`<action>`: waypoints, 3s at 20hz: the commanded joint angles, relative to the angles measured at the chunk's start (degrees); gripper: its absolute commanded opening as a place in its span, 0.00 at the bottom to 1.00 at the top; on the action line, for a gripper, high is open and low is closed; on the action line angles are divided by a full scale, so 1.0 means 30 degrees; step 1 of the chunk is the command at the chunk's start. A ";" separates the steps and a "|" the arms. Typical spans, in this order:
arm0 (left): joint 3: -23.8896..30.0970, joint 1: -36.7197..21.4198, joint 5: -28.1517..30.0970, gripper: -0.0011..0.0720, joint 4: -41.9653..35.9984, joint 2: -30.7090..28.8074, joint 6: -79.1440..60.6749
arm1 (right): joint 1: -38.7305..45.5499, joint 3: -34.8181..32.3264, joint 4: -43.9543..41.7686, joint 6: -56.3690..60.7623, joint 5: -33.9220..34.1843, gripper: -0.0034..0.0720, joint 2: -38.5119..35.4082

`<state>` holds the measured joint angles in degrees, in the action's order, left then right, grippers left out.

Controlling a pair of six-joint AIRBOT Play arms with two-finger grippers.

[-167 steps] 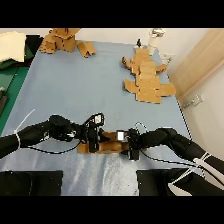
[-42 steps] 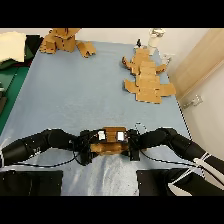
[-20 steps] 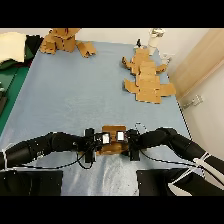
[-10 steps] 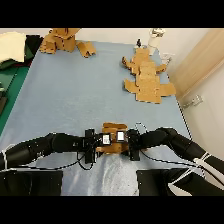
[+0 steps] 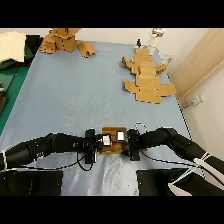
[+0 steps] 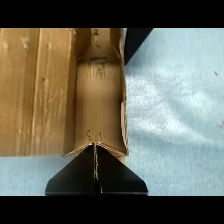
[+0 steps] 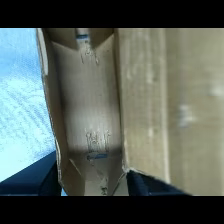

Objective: Fold the box.

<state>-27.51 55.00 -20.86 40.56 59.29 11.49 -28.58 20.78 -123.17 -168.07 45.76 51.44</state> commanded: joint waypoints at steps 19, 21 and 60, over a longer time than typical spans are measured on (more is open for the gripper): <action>0.2849 -0.7526 -1.0856 0.03 0.8422 -0.8954 2.8749 | -0.0022 -0.0007 -0.0015 0.0007 -0.0007 0.63 0.0007; 0.2849 -0.7526 -0.9821 0.03 0.6768 -0.7599 2.7372 | -0.0022 -0.0007 -0.0007 0.0007 -0.0007 0.63 0.0007; 0.1035 -0.5865 -0.5712 0.49 -0.2616 -0.1581 1.9329 | -0.0022 -0.0007 -0.0007 0.0007 -0.0007 0.63 0.0007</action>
<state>-24.18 37.39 -37.98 32.60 54.52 69.49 -28.58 20.78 -123.20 -168.07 45.74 51.44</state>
